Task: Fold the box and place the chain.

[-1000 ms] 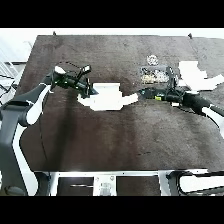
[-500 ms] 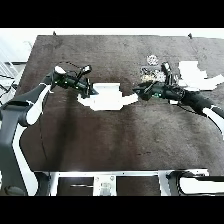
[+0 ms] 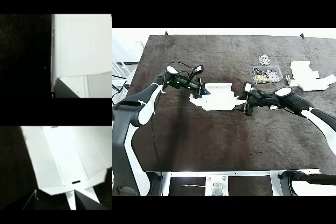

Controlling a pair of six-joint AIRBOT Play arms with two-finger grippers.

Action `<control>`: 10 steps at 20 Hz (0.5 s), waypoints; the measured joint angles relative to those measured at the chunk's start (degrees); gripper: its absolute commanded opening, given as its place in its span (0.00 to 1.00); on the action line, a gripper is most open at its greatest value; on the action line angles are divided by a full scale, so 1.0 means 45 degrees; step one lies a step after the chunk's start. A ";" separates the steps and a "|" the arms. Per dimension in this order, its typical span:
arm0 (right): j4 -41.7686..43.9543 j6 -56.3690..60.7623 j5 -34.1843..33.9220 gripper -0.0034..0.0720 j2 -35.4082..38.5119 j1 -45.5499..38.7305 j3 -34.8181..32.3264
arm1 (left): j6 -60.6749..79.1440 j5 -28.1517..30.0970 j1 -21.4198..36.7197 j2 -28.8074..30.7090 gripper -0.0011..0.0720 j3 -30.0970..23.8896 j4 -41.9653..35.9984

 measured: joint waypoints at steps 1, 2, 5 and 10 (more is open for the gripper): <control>-0.0296 -0.0015 -0.0238 0.85 0.0000 0.0238 0.0000 | 0.0000 0.0005 0.0000 0.0000 0.04 0.0000 0.0000; -0.0539 -0.0024 -0.0413 0.87 -0.0024 0.0457 0.0000 | 0.0005 0.0005 0.0000 0.0000 0.04 0.0000 0.0000; -0.0908 -0.0058 -0.0908 0.89 -0.0214 0.0986 0.0000 | 0.0005 0.0010 0.0000 0.0000 0.04 0.0000 0.0000; -0.0486 -0.0097 -0.1923 0.89 -0.0714 0.1409 0.0087 | 0.0010 0.0010 0.0000 0.0000 0.04 0.0000 0.0000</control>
